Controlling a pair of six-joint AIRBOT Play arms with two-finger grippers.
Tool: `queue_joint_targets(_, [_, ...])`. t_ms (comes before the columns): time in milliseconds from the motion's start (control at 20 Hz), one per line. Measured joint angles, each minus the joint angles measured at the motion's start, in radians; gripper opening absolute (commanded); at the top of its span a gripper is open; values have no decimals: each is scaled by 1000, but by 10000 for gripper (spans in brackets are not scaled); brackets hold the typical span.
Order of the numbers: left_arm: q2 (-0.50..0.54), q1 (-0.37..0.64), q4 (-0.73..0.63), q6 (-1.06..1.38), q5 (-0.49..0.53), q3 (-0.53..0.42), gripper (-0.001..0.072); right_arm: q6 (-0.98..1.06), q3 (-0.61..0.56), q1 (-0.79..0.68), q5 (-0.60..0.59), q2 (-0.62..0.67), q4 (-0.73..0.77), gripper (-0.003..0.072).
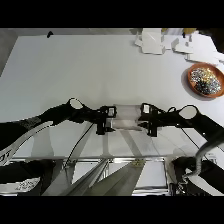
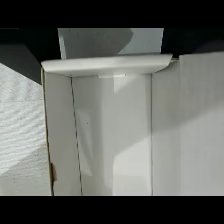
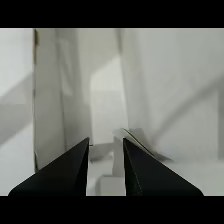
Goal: Fold the box and place the chain.
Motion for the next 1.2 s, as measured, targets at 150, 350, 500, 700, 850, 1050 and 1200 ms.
queue_joint_targets(150, [0, 0, 0, 0, 0, 0, 129, 149, 0, -66, 52, 107, -124, 126])
queue_joint_targets(350, [0, 0, 0, 0, 0, 0, 129, 460, 0, -213, 100, 213, -235, 16])
queue_joint_targets(500, [0, 0, 0, 0, 0, 0, 129, 730, -2, -328, 116, 237, -315, 16])
queue_joint_targets(700, [0, 0, 0, 0, 0, 0, 129, 979, -24, -419, 143, 220, -355, 16])
queue_joint_targets(850, [0, 0, 0, 0, 0, 0, 129, 1057, -38, -418, 158, 161, -298, 15])
queue_joint_targets(1050, [0, 0, 0, 0, 0, 0, 129, 1093, -44, -363, 154, 45, -166, 15])
queue_joint_targets(1200, [0, 0, 0, 0, 0, 0, 129, 1098, -45, -315, 154, -10, -95, 15])
